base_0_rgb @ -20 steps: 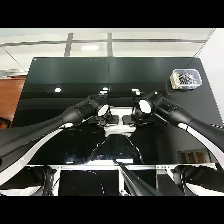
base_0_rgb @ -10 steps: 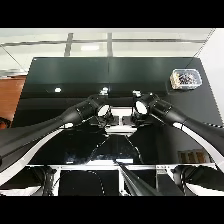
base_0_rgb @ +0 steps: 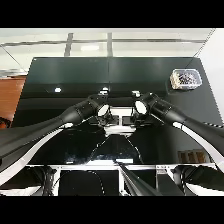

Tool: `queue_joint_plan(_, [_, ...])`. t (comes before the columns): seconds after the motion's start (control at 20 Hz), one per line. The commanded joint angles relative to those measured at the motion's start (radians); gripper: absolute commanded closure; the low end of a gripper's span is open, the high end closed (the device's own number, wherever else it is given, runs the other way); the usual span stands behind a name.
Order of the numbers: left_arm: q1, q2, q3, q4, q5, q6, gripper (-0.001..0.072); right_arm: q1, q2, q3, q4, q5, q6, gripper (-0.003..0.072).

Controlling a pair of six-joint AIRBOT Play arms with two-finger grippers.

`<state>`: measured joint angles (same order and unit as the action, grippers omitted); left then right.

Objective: Fold the box and place the chain.

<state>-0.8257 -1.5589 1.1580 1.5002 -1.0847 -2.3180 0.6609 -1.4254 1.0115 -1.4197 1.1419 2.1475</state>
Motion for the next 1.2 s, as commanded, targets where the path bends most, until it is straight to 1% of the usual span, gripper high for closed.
queue_joint_plan(0.0, [0.0,-0.001,0.001,0.006,0.002,0.006,0.0681,0.0,0.0,0.002,0.005,-0.001,-0.007,0.0673])
queue_joint_plan(0.1, [0.0,-0.001,0.001,0.006,0.002,0.006,0.0681,0.0,0.0,0.002,0.005,-0.002,-0.009,0.067])
queue_joint_plan(0.15, [0.0,-0.001,0.001,0.006,0.002,0.006,0.0681,-0.003,0.0,0.002,0.005,0.0,-0.009,0.0558])
queue_joint_plan(0.2, [0.0,-0.001,0.001,0.006,0.002,0.006,0.068,-0.007,0.002,0.004,0.004,0.008,-0.011,0.0329])
queue_joint_plan(0.25, [0.0,-0.001,0.001,0.006,0.002,0.006,0.0681,-0.011,0.008,0.007,0.005,0.024,-0.038,0.0301])
queue_joint_plan(0.3, [0.0,-0.001,0.001,0.006,0.001,0.006,0.0681,-0.018,0.022,0.008,0.005,0.042,-0.077,0.0301])
queue_joint_plan(0.4, [0.0,-0.001,0.001,0.006,0.001,0.006,0.0681,-0.032,0.092,0.017,0.012,0.088,-0.163,0.0302])
queue_joint_plan(0.5, [0.0,-0.001,0.001,0.006,0.002,0.006,0.0681,-0.053,0.221,0.022,-0.022,0.117,-0.224,0.0301])
queue_joint_plan(0.55, [0.0,-0.001,0.001,0.006,0.003,0.006,0.0681,-0.074,0.293,0.022,-0.073,0.135,-0.23,0.0302])
queue_joint_plan(0.6, [0.0,-0.001,0.001,0.006,0.003,0.006,0.0681,-0.101,0.358,0.022,-0.153,0.15,-0.23,0.0302])
queue_joint_plan(0.65, [0.0,-0.001,0.001,0.006,0.002,0.006,0.0681,-0.135,0.414,0.021,-0.283,0.153,-0.23,0.0302])
queue_joint_plan(0.7, [0.0,-0.001,0.001,0.006,0.002,0.006,0.0681,-0.169,0.448,0.017,-0.438,0.146,-0.229,0.032])
queue_joint_plan(0.75, [0.0,-0.001,0.001,0.006,0.002,0.006,0.0681,-0.216,0.464,0.006,-0.588,0.112,-0.229,0.0319])
queue_joint_plan(0.8, [0.0,-0.001,0.001,0.006,0.002,0.006,0.0681,-0.274,0.464,-0.01,-0.676,0.049,-0.225,0.032])
queue_joint_plan(0.85, [0.0,-0.001,0.001,0.006,0.003,0.006,0.0681,-0.354,0.459,-0.035,-0.693,-0.063,-0.224,0.0317])
queue_joint_plan(0.95, [0.0,-0.001,0.001,0.006,0.003,0.006,0.0681,-0.528,0.413,-0.084,-0.6,-0.282,-0.213,-0.0031])
queue_joint_plan(1.05, [0.0,-0.001,0.001,0.006,0.003,0.006,0.0681,-0.686,0.292,-0.073,-0.392,-0.398,-0.183,-0.0031])
queue_joint_plan(1.1, [0.0,-0.001,0.001,0.007,0.003,0.006,0.0681,-0.743,0.22,-0.034,-0.296,-0.41,-0.173,-0.0027])
queue_joint_plan(1.15, [0.0,-0.001,0.001,0.006,0.002,0.006,0.0681,-0.79,0.133,0.041,-0.207,-0.383,-0.15,-0.0026])
